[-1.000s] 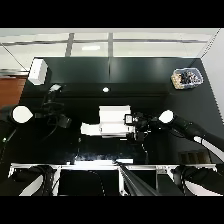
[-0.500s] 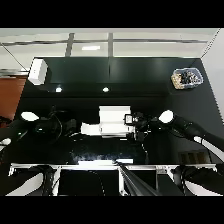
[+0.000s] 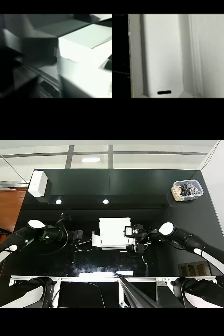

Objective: Fold the box and place the chain.

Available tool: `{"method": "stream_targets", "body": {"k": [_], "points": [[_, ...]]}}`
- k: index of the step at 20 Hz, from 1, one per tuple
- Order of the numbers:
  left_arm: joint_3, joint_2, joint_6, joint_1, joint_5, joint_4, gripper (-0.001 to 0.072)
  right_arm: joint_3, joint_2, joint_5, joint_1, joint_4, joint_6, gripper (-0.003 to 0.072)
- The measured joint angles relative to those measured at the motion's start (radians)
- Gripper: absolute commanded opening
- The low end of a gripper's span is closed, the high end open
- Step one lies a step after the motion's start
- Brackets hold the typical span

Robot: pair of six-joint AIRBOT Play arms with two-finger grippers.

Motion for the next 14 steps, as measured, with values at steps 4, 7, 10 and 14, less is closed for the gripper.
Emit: {"method": "stream_targets", "body": {"k": [4, 7, 10, 14], "points": [[0.029, -0.002, 0.024, -0.008, -0.01, -0.008, 0.0716, 0.0, 0.0, 0.0, 0.0, 0.0, 0.0, 0.0412], [0.054, -0.002, 0.028, -0.046, -0.011, -0.009, 0.0712, 0.0, 0.0, 0.0, 0.0, 0.0, 0.0, 0.0412], [0.089, -0.002, 0.023, -0.112, 0.004, -0.01, 0.0572, 0.0, 0.0, 0.0, 0.0, 0.0, 0.0, 0.0412], [0.138, -0.002, -0.023, -0.194, 0.024, -0.006, 0.0554, 0.0, 0.0, 0.0, 0.0, 0.0, 0.0, 0.0412]]}}
